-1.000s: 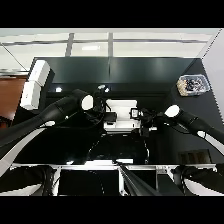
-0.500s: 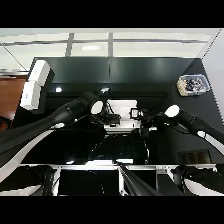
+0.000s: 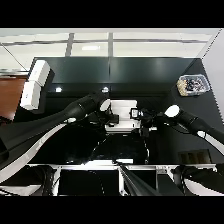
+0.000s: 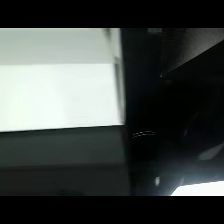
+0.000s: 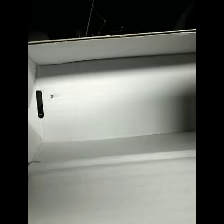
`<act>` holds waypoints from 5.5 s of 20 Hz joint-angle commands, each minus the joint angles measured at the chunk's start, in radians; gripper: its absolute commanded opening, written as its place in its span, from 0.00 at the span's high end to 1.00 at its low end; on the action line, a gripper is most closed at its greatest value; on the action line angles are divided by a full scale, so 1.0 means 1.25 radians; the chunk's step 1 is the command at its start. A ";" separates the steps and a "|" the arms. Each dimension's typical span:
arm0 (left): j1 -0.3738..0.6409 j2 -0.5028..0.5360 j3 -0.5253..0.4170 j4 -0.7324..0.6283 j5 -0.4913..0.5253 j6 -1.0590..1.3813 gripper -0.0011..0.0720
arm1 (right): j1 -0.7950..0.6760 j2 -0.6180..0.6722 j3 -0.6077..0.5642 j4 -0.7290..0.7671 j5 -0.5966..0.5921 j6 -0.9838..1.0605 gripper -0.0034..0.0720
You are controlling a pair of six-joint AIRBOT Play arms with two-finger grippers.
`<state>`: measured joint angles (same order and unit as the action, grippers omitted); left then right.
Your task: Fold the box and place the chain.
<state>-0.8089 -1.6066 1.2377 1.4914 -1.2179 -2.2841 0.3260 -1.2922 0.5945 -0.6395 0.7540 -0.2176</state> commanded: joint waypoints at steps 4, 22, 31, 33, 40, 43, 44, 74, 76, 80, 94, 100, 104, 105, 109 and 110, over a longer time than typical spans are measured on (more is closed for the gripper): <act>-0.001 -0.008 0.023 0.021 -0.014 -0.066 0.32 | 0.000 0.000 0.000 0.001 0.001 0.000 0.73; -0.009 -0.035 0.029 -0.021 0.031 -0.088 0.95 | 0.000 0.000 0.000 0.003 0.001 0.000 0.73; -0.009 -0.035 0.031 -0.021 0.028 -0.088 0.46 | 0.000 0.000 0.000 0.003 0.001 0.000 0.73; -0.009 -0.035 0.031 -0.020 0.028 -0.088 0.69 | 0.000 0.000 0.000 0.003 0.001 0.000 0.73; -0.009 -0.035 0.037 -0.008 0.023 -0.066 0.95 | 0.000 0.001 0.000 0.002 0.000 0.009 0.65; -0.004 -0.035 0.052 0.002 0.017 -0.061 0.95 | -0.004 0.023 0.001 -0.018 -0.037 0.137 0.00; -0.003 -0.035 0.055 0.006 0.017 -0.061 0.95 | -0.007 0.039 0.001 -0.042 -0.022 0.155 0.00; -0.003 -0.046 0.055 0.015 0.005 -0.040 0.95 | 0.066 0.097 0.000 -0.107 -0.038 0.165 0.77; -0.003 -0.046 0.055 0.015 0.005 -0.040 0.95 | 0.070 0.096 0.000 -0.088 -0.056 0.169 0.77; -0.003 -0.046 0.055 0.015 0.005 -0.040 0.95 | 0.070 0.073 0.000 0.016 -0.069 0.170 0.77; -0.003 -0.046 0.055 0.014 0.005 -0.040 0.95 | 0.024 0.052 0.000 -0.001 -0.058 0.317 0.39; -0.003 -0.046 0.055 0.013 0.004 -0.040 0.95 | -0.026 0.140 0.051 -0.193 0.038 0.684 0.94; -0.003 -0.046 0.055 0.012 0.001 -0.040 0.95 | -0.305 0.255 0.055 -0.417 0.104 1.174 0.94; -0.003 -0.046 0.055 0.012 0.002 -0.040 0.95 | -0.391 0.254 0.032 -0.393 0.091 1.243 0.93; -0.003 -0.046 0.055 0.012 0.002 -0.040 0.95 | -0.568 0.221 -0.106 -0.191 0.143 1.267 0.94; -0.003 -0.046 0.055 0.012 0.003 -0.040 0.95 | -0.561 0.197 -0.124 -0.152 0.173 1.214 0.94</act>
<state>-0.8127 -1.6638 1.3056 1.5059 -1.2148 -2.3337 -0.2733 -1.0164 0.5209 -0.9600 0.8932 1.2690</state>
